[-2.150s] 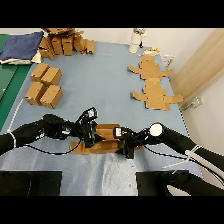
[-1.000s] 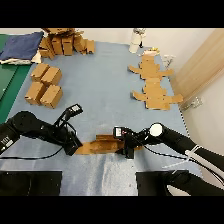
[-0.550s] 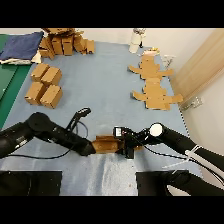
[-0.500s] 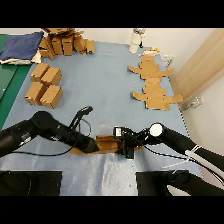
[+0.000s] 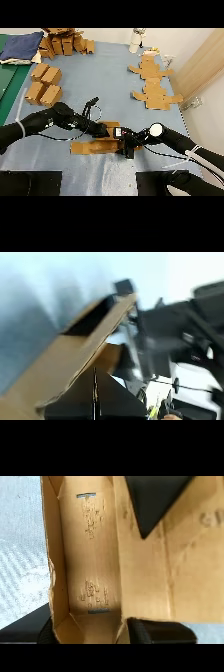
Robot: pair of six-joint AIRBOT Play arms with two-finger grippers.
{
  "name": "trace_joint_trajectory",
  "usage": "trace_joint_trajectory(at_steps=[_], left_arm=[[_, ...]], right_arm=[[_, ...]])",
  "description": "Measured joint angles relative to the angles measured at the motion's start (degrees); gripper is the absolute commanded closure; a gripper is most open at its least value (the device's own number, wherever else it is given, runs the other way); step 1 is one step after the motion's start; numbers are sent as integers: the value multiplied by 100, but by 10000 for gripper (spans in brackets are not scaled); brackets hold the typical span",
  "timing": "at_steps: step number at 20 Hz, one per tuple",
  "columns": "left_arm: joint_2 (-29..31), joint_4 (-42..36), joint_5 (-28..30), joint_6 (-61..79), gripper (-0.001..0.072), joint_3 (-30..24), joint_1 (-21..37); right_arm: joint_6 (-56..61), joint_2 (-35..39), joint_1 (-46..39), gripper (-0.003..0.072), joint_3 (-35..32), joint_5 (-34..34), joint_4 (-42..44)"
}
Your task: Fold the box.
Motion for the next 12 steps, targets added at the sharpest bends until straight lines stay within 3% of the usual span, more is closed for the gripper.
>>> trace_joint_trajectory(at_steps=[6,12], left_arm=[[-466,61,205,-544,701,50,2],[-546,745,415,-1165,701,52,2]], right_arm=[[9,0,-2,187,0,-2,4],[-4,0,0,188,0,-4,-4]])
